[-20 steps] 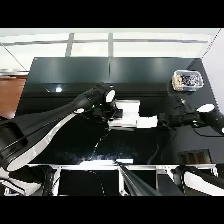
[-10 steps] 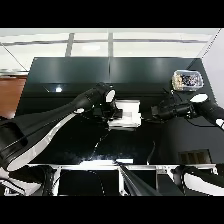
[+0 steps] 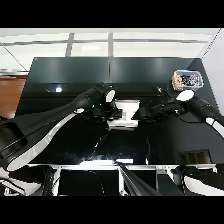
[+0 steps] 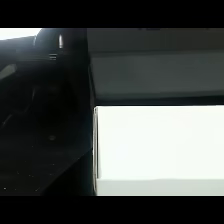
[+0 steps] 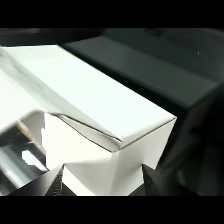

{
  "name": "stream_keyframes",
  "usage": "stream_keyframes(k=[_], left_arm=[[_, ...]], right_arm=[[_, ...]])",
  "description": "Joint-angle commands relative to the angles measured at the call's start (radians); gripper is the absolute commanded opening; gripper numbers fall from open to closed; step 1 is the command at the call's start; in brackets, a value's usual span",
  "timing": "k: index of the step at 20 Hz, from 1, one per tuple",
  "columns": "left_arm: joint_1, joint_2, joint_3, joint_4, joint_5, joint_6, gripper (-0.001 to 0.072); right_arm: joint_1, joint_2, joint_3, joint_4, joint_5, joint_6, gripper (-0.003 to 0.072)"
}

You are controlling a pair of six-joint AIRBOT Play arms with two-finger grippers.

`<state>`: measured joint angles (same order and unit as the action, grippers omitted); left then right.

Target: Fold the box and place the chain.

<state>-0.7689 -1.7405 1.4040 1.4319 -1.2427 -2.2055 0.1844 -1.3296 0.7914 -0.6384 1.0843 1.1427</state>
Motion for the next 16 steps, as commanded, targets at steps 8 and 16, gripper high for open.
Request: stream_keyframes(k=[8,16], left_arm=[[0.0,-0.001,0.001,-0.004,0.001,0.002,0.0028],[0.0,-0.001,0.001,-0.005,0.003,0.002,0.0028]], right_arm=[[0.254,-0.002,0.129,-0.522,-0.122,0.54,0.0418],[0.378,-0.059,0.212,-0.764,-0.043,0.811,0.0305]])
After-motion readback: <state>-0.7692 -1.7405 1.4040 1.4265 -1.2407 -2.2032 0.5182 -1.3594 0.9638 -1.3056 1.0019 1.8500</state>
